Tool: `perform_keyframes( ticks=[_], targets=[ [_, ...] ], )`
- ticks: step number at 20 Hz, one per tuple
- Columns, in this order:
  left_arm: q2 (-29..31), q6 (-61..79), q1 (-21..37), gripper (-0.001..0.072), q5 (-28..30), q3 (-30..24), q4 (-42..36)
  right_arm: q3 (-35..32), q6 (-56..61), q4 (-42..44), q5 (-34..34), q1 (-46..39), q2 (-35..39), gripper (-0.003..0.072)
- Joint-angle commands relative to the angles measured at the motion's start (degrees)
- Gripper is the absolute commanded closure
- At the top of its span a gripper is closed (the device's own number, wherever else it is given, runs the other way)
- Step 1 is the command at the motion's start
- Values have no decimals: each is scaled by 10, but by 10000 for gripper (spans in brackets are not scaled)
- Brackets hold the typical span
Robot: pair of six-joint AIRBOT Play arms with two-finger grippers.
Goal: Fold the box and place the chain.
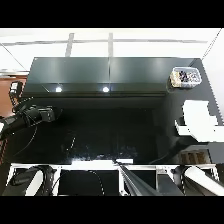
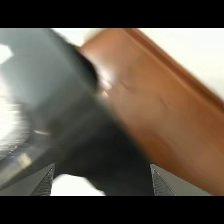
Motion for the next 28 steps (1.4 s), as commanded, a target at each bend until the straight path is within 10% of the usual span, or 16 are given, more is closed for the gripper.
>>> perform_keyframes(
  ticks=[1, 5, 12, 16, 28],
  targets=[
    [-1, 0, 0, -6, -26, 0, -9, 95, 50, -104, 190, -113, -111, -22],
    [-1, -7, -1, -7, -49, 0, -23, 202, -65, -228, 358, -78, -215, -22],
    [-1, -7, 0, -7, -58, 0, -21, 205, -163, -259, 377, -75, -220, -21],
    [-1, -7, 0, -7, -58, 0, -21, 205, -183, -231, 378, -75, -219, 567],
    [-1, -7, 0, -1, -56, 0, -23, 111, -204, 61, 465, -38, -106, 673]
  ],
)
